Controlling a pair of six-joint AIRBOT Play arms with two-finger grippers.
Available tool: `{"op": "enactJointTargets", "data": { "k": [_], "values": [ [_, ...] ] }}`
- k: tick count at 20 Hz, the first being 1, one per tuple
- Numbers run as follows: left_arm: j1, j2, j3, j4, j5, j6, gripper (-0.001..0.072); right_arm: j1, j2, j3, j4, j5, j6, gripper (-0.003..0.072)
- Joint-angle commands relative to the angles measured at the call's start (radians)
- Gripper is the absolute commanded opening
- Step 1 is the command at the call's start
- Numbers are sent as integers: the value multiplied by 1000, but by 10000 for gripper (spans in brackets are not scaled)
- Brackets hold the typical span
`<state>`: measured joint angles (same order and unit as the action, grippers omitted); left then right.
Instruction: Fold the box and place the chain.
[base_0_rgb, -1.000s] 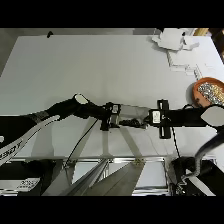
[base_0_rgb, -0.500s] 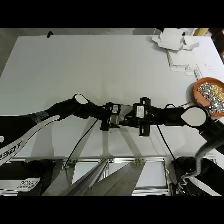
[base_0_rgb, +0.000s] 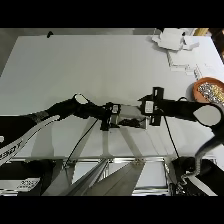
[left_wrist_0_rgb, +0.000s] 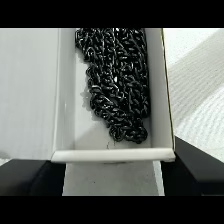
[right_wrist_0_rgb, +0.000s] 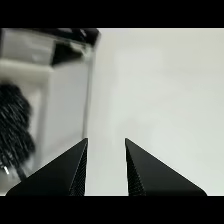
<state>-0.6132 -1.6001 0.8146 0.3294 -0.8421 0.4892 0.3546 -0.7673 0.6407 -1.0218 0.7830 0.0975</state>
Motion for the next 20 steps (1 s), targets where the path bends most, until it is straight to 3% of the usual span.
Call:
{"op": "enactJointTargets", "data": {
  "k": [1,6,7,9,13,20],
  "values": [
    [0,0,0,0,0,0,432,-172,31,8,-138,117,0,264],
    [1,0,0,0,0,0,432,-359,-74,7,-163,253,-65,258],
    [1,0,0,0,0,0,432,-372,-110,7,-163,247,-92,256],
    [1,0,0,0,0,0,432,-374,-185,7,-175,250,-176,172],
    [1,0,0,0,0,0,432,-375,-308,7,-194,235,-299,171],
    [1,0,0,0,0,0,432,-375,-437,7,-242,122,-317,171]
  ]
}}
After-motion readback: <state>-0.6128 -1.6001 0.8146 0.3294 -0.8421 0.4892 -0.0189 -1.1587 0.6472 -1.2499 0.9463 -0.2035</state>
